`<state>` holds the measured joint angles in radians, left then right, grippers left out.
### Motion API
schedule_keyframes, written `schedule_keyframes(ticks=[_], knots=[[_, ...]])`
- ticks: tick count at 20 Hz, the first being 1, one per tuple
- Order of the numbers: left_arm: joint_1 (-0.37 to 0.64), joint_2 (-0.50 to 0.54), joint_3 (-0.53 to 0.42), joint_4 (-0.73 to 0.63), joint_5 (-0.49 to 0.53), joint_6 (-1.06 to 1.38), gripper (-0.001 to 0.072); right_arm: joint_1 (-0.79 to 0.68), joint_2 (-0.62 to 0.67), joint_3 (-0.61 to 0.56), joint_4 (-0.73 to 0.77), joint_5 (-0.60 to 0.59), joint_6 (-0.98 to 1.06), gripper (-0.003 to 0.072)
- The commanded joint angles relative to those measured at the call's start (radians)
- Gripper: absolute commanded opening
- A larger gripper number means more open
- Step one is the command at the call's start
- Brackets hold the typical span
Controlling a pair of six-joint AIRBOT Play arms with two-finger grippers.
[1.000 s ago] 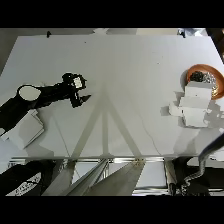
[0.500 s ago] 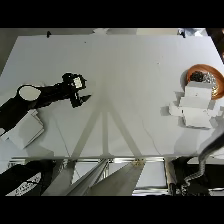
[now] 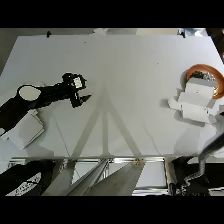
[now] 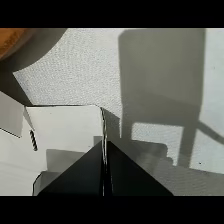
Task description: Fold the box and place the chain.
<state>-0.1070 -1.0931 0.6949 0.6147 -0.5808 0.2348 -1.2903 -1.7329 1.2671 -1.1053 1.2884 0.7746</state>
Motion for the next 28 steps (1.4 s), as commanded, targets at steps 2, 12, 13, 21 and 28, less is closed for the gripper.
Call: schedule_keyframes(ticks=[2, 12, 13, 21, 28], knots=[[0.001, 0.001, 0.001, 0.000, 0.000, 0.000, 0.0697, 0.000, -0.004, 0.007, 0.048, 0.113, -0.080, 0.0015], [0.001, 0.001, 0.001, 0.000, 0.000, 0.000, 0.0697, 0.174, 0.008, 0.006, 0.258, 0.377, -0.172, 0.0017], [0.001, 0.001, 0.001, 0.000, 0.000, 0.000, 0.0697, 0.225, 0.013, 0.006, 0.286, 0.376, -0.170, 0.0017], [0.001, 0.001, 0.001, 0.000, 0.000, 0.000, 0.0697, 0.688, 0.023, 0.006, 0.557, 0.260, -0.242, 0.0016], [0.001, 0.001, 0.001, 0.000, 0.000, 0.000, 0.0697, 0.941, 0.030, 0.006, 0.896, 0.039, -0.426, 0.0014]])
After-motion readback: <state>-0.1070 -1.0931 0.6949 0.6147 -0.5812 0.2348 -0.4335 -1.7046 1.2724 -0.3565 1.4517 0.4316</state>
